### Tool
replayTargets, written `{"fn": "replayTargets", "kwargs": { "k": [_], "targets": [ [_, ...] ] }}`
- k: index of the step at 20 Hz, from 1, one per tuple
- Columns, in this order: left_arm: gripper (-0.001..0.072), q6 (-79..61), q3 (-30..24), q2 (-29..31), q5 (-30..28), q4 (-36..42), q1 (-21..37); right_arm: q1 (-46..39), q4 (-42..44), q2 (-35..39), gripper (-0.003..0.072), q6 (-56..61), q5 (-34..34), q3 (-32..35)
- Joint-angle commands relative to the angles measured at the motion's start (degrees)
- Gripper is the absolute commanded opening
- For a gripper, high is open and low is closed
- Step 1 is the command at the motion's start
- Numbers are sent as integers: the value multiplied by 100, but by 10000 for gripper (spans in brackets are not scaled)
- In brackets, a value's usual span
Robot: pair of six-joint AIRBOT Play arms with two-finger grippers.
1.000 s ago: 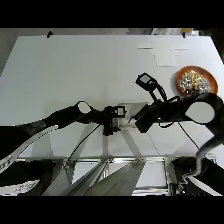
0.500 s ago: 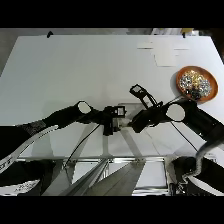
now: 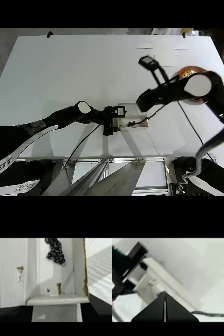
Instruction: Fold the box and place the chain.
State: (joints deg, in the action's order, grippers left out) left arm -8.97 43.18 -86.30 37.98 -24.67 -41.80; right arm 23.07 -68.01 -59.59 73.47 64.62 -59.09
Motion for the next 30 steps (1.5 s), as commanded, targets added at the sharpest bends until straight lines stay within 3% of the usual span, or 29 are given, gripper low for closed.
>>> {"fn": "replayTargets", "kwargs": {
  "k": [1,6,7,9,10,17,30],
  "targets": [
    [270,-2,-2,0,0,0,0,-686,-785,-127,16,376,31,-374],
    [270,-2,-2,0,-2,0,0,-1604,-1169,-977,19,758,439,-358],
    [270,-2,-2,2,0,0,0,-1711,-1172,-1174,75,756,579,-356],
    [270,-2,-2,2,0,0,0,-1784,-1172,-1502,298,754,785,-326],
    [270,-2,-2,2,-2,0,0,-1781,-1150,-1609,345,754,798,-229],
    [270,-2,-2,2,0,0,0,-1779,-1152,-1685,339,776,-101,844],
    [270,-2,-2,2,-2,0,0,-1779,-1281,-2020,320,929,-586,933]
  ]
}}
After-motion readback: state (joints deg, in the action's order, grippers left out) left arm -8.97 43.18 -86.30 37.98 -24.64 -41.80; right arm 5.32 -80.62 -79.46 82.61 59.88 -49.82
